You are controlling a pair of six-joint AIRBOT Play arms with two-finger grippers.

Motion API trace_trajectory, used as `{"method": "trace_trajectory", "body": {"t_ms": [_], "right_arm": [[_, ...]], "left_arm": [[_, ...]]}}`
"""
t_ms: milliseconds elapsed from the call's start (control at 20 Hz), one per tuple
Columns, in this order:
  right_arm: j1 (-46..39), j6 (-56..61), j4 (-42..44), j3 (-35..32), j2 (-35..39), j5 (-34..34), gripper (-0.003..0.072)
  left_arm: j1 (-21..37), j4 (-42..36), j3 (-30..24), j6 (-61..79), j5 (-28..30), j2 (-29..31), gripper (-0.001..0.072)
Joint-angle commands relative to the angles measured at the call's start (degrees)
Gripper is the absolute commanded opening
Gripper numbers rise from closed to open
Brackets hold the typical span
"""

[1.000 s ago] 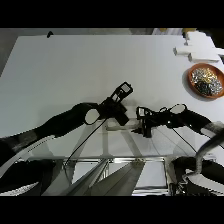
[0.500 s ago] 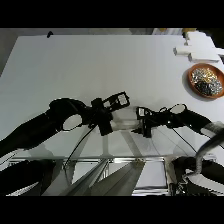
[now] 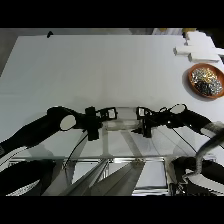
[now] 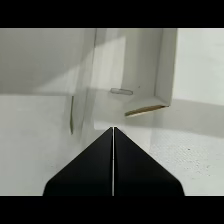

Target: Fold the box and place the chain.

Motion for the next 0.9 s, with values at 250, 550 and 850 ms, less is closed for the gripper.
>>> {"method": "trace_trajectory", "body": {"t_ms": [250, 550, 850], "right_arm": [[0.0, 0.0, 0.0, 0.0, 0.0, 0.0, 0.0399], [0.0, 0.0, 0.0, 0.0, 0.0, 0.0, 0.0399], [0.0, 0.0, 0.0, 0.0, 0.0, 0.0, 0.0399]], "left_arm": [[12.2, -21.0, -4.4, 30.1, -0.2, -2.4, 0.0007], [12.5, -25.8, -4.5, 37.2, -1.7, -8.4, 0.0011], [14.4, -25.4, -4.5, 43.5, -1.5, -8.3, 0.016]]}}
